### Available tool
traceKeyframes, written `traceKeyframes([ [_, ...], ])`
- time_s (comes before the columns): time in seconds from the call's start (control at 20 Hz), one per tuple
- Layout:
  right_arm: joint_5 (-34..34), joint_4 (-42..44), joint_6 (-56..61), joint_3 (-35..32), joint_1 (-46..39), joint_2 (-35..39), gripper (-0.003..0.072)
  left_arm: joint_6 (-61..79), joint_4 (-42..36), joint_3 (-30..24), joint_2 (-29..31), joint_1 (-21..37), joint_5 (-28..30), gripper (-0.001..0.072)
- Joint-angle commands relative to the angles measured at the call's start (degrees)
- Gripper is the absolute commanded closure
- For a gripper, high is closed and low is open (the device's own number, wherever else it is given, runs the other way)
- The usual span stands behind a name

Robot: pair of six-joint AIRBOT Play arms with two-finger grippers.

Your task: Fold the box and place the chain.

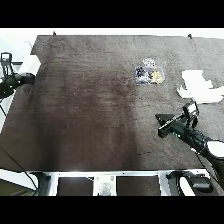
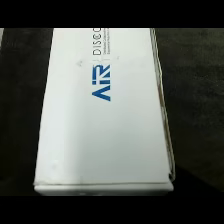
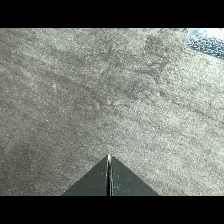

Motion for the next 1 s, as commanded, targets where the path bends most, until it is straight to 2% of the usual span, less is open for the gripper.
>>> traceKeyframes([
  [0.0, 0.02, 0.00, 0.00, -0.04, -0.02, 0.02, 0.0676, 2.49, -0.04, -0.13, -1.97, 0.13, 1.40, 0.0694],
  [0.45, 0.02, 0.00, 0.02, -0.04, -0.02, 0.02, 0.0676, 5.25, -3.76, 0.35, -3.69, 0.13, 7.10, 0.0693],
  [0.6, 0.00, 0.02, 0.00, -0.04, -0.02, 0.02, 0.0676, 5.40, -3.74, 0.35, -3.80, 0.13, 7.26, 0.0690],
  [0.65, 0.00, 0.02, 0.00, -0.04, -0.02, 0.02, 0.0676, 5.75, -3.74, 0.35, -3.80, 0.13, 7.21, 0.0570],
  [0.7, 0.00, 0.02, 0.00, -0.04, -0.02, 0.02, 0.0676, 5.73, -3.74, 0.35, -3.80, 0.13, 7.50, 0.0283],
  [0.75, 0.00, 0.02, 0.00, -0.02, -0.02, 0.02, 0.0675, 5.73, -3.74, 0.33, -3.80, 0.13, 8.15, 0.0184],
  [0.9, 0.00, 0.02, 0.00, -0.02, -0.02, 0.02, 0.0674, 6.19, -3.67, 0.33, -3.80, 0.13, 8.11, 0.0180],
  [0.95, 0.00, 0.00, 0.00, -0.02, -0.02, 0.02, 0.0621, 6.16, -3.69, 0.35, -3.80, 0.13, 8.33, -0.0011],
])
